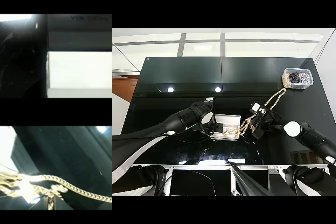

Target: Fold the box and place the chain.

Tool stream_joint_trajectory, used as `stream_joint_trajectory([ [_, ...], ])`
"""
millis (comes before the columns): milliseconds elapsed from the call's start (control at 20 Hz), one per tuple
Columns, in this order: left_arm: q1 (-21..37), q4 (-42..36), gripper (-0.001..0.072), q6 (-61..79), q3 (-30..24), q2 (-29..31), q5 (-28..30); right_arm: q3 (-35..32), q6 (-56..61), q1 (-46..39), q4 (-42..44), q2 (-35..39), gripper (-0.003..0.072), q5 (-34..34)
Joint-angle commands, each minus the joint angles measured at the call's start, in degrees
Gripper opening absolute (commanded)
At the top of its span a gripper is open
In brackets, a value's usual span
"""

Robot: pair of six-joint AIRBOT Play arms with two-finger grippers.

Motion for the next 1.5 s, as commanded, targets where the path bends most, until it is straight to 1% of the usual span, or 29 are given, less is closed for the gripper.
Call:
stream_joint_trajectory([
  [0,0.1,0.0,0.0034,0.0,0.0,0.0,0.0,5.7,13.0,0.0,-7.2,2.0,0.0049,12.3],
  [100,0.0,0.0,0.0034,0.0,0.0,0.0,0.0,10.3,18.1,0.0,-10.8,3.4,0.0049,20.6],
  [150,0.1,0.0,0.0033,0.0,0.0,0.0,0.0,13.0,19.3,0.0,-11.0,4.3,0.0049,24.5],
  [300,0.1,0.0,0.0034,0.0,0.0,0.0,0.0,21.5,23.8,0.0,-10.4,7.8,0.0048,32.5],
  [400,0.0,0.0,0.0034,0.0,0.0,0.0,0.0,26.6,25.9,0.0,-6.4,9.0,0.0048,37.2],
  [450,0.0,0.0,0.0034,0.0,0.0,0.0,0.0,27.8,25.9,0.0,-1.8,9.2,0.0048,38.3],
  [550,0.0,0.0,0.0033,0.0,0.0,0.0,0.0,28.0,25.7,0.1,7.8,9.0,0.0048,37.2],
  [600,0.0,0.0,0.0033,0.0,0.0,0.0,0.0,28.0,25.7,0.8,10.1,8.9,0.0047,35.5],
  [750,0.0,0.0,0.0033,0.0,0.0,0.0,0.0,27.5,25.8,4.7,10.5,6.9,0.0047,29.6],
  [950,0.0,0.0,0.0034,0.0,0.0,0.0,0.0,23.9,25.9,6.4,9.7,1.6,0.005,26.8],
  [1000,0.0,0.0,0.0033,0.0,0.0,0.0,0.0,22.9,26.0,6.4,9.6,0.7,0.0188,26.6],
  [1050,0.0,0.0,0.0033,0.0,0.0,0.0,0.0,22.0,26.0,6.4,9.2,0.2,0.0436,26.5],
  [1100,0.1,0.0,0.0034,0.0,0.0,0.0,0.0,21.8,26.8,6.1,7.0,0.2,0.0582,26.6],
  [1150,0.0,0.0,0.0034,0.0,0.0,0.0,0.0,21.9,28.0,5.1,4.4,0.4,0.0611,27.0],
  [1200,0.0,0.0,0.0033,0.0,0.0,0.0,0.0,21.9,28.3,3.4,2.7,0.7,0.061,28.0],
  [1350,0.0,0.0,0.0033,0.0,0.0,0.0,0.0,21.8,28.3,-5.2,-3.9,1.1,0.061,31.6],
  [1450,0.0,0.0,0.0033,0.0,0.0,0.0,0.0,21.7,28.5,-11.2,-9.8,1.1,0.061,29.9],
])
